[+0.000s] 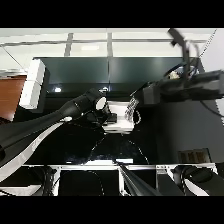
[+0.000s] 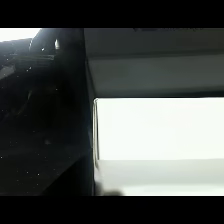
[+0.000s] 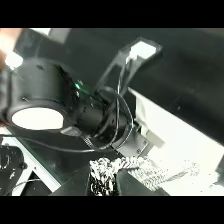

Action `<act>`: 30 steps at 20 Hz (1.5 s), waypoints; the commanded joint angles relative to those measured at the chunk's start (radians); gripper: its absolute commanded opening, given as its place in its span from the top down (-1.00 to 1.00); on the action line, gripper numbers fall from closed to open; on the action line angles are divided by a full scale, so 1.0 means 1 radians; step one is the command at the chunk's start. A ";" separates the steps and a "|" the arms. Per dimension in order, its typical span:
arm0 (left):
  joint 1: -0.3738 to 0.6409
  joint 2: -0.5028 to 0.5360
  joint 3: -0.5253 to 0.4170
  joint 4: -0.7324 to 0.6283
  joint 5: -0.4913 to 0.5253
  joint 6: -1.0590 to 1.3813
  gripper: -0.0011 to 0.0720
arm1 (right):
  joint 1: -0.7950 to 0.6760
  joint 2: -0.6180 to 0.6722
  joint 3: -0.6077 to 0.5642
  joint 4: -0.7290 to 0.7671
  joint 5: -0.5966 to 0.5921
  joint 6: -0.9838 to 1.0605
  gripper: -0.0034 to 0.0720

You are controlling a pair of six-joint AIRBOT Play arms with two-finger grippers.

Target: Fold the box and place the chain.

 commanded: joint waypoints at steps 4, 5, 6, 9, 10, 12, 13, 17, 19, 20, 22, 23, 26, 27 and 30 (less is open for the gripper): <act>0.000 0.000 0.001 0.000 0.000 0.000 0.89 | 0.035 -0.004 -0.253 -0.001 -0.172 0.015 0.86; 0.000 0.000 0.001 0.000 0.000 0.000 0.89 | 0.035 -0.008 -0.296 0.005 -0.198 0.014 0.86; 0.000 0.000 0.001 0.000 0.000 0.000 0.89 | 0.035 -0.016 -0.333 0.017 -0.222 0.014 0.86; 0.000 0.000 0.001 0.000 0.000 0.000 0.89 | 0.038 -0.056 -0.372 0.028 -0.280 0.011 0.85; 0.000 0.000 0.001 0.000 0.000 0.000 0.89 | 0.041 -0.068 -0.372 0.035 -0.301 0.011 0.57; 0.000 0.000 0.001 0.000 0.000 0.000 0.89 | 0.035 -0.071 -0.371 0.031 -0.314 -0.002 -0.11; 0.000 0.000 0.001 0.000 0.000 0.000 0.89 | 0.018 -0.071 -0.365 0.024 -0.291 -0.010 -0.07; 0.000 0.000 0.001 0.000 0.000 0.000 0.89 | -0.163 -0.053 -0.339 -0.056 -0.096 -0.095 -0.07; 0.000 0.000 0.001 0.000 0.000 0.000 0.89 | -0.251 -0.042 -0.339 -0.146 -0.043 -0.143 -0.07; 0.000 0.000 0.001 0.000 -0.001 0.000 0.89 | -0.287 -0.042 -0.342 -0.196 -0.040 -0.177 -0.07; 0.000 0.000 0.001 0.000 0.000 0.000 0.89 | -0.337 -0.042 -0.359 -0.227 -0.072 -0.317 -0.07; 0.000 0.000 0.001 0.000 0.000 0.000 0.89 | -0.352 -0.043 -0.370 -0.226 -0.102 -0.379 -0.07; 0.000 0.000 0.001 0.001 -0.004 0.000 0.89 | -0.368 -0.058 -0.415 -0.229 -0.262 -0.470 -0.35; 0.000 0.000 0.001 0.001 -0.004 0.000 0.89 | -0.366 -0.070 -0.429 -0.225 -0.286 -0.516 -0.93; 0.000 0.000 0.001 0.001 -0.004 0.000 0.89 | -0.359 -0.126 -0.462 -0.227 -0.256 -0.687 -0.98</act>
